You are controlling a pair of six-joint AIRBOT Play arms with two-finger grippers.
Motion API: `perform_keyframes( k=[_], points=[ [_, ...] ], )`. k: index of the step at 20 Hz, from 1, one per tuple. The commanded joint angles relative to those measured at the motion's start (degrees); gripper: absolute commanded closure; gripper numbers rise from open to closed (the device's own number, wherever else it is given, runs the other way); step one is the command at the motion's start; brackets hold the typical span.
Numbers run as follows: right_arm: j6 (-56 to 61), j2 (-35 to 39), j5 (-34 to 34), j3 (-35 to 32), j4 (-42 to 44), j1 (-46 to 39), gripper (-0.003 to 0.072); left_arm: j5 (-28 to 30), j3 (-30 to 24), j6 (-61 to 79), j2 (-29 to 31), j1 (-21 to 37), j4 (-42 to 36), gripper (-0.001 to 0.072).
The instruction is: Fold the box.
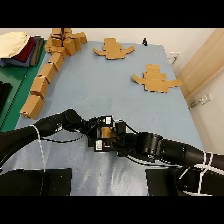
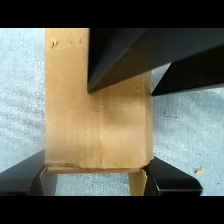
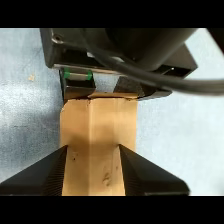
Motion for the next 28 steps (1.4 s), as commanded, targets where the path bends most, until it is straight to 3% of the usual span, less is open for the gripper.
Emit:
perform_keyframes(
  k=[1, 3, 8, 10, 13, 14, 15, 16, 18, 19, 24, 28],
  points=[
    [0.0, -1.2, 0.2, 0.0, 0.0, 0.0, 0.0165, 0.0, 0.0, 0.0, 0.0, 0.0, 0.0, 0.0354],
    [0.0, -1.2, 0.1, 0.0, 0.0, 0.0, 0.0283, 0.0, 0.0, 0.0, 0.0, 0.0, 0.0, 0.0353],
    [0.0, 1.1, 0.0, 0.0, -0.4, 0.0, 0.0338, 0.0, 0.0, 0.0, 0.0, 0.0, 0.0, 0.0353],
    [0.0, 1.7, -0.1, 0.0, -0.5, 0.0, 0.0469, 0.0, 0.0, 0.0, 0.0, 0.0, 0.0, 0.0353],
    [0.0, 2.0, -0.3, 0.0, -0.5, 0.0, 0.0450, 0.0, 0.0, 0.0, 0.0, 0.0, 0.0, 0.0353],
    [0.0, 2.2, -0.3, 0.0, -0.5, 0.0, 0.0387, 0.0, 0.0, 0.0, 0.0, 0.0, 0.0, 0.0353],
    [0.0, 2.3, -0.2, 0.0, -0.4, 0.0, 0.0217, 0.0, 0.0, 0.0, 0.0, 0.0, 0.0, 0.0353],
    [0.0, 2.3, 0.0, 0.0, -0.3, 0.0, 0.0130, 0.0, 0.0, 0.0, 0.0, 0.0, 0.0, 0.0353],
    [-0.1, 1.6, 0.7, 0.0, -0.4, 0.0, 0.0124, 0.0, 0.0, 0.0, 0.0, 0.0, 0.0, 0.0353],
    [-0.1, 0.7, 1.2, 0.0, -0.5, -0.1, 0.0074, 0.0, 0.0, 0.0, 0.0, 0.0, 0.0, 0.0353],
    [0.0, -1.3, 1.3, 0.0, -1.0, 0.0, 0.0087, 0.0, 0.0, 0.0, 0.0, 0.0, 0.0, 0.0353],
    [2.2, -1.3, 1.3, 0.0, -6.0, 0.0, 0.0213, 0.0, 0.0, 0.0, 0.0, 0.0, 0.0, 0.0353]
  ],
)
